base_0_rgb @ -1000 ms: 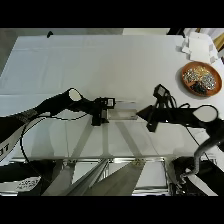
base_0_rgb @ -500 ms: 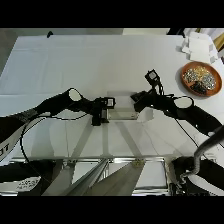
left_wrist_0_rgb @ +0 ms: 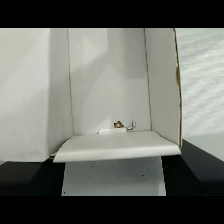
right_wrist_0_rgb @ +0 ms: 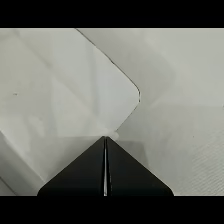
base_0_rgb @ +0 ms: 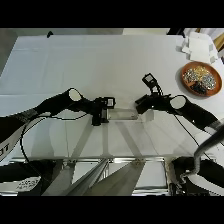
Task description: Fold the box and place the chain.
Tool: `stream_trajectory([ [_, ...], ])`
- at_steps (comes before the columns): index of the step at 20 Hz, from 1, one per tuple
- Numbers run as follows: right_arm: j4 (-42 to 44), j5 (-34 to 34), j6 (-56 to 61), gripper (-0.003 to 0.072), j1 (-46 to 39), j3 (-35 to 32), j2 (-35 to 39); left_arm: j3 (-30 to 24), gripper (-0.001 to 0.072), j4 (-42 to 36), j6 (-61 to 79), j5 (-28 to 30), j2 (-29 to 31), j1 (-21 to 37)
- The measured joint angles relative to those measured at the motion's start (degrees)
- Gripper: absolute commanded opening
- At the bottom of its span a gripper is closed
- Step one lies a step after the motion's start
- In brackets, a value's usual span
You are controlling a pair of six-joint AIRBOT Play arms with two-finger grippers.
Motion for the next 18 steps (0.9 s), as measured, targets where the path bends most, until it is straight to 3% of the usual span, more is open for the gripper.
stream_trajectory([
  [8, -6.2, 13.0, 3.6, 0.0014, -0.1, 6.7, 6.7, 0.0, 0.0009, 0.0, 0.0, -0.1, 0.0, 0.0],
  [15, -28.1, 30.6, 2.0, 0.0013, -0.1, 9.4, 13.2, 0.0, 0.0009, 0.0, 0.0, -0.2, 0.0, 0.0],
  [18, -32.6, 35.2, -2.3, 0.0014, -0.1, 9.2, 13.5, 0.0, 0.0009, 0.0, 0.0, -0.1, 0.0, 0.0],
])
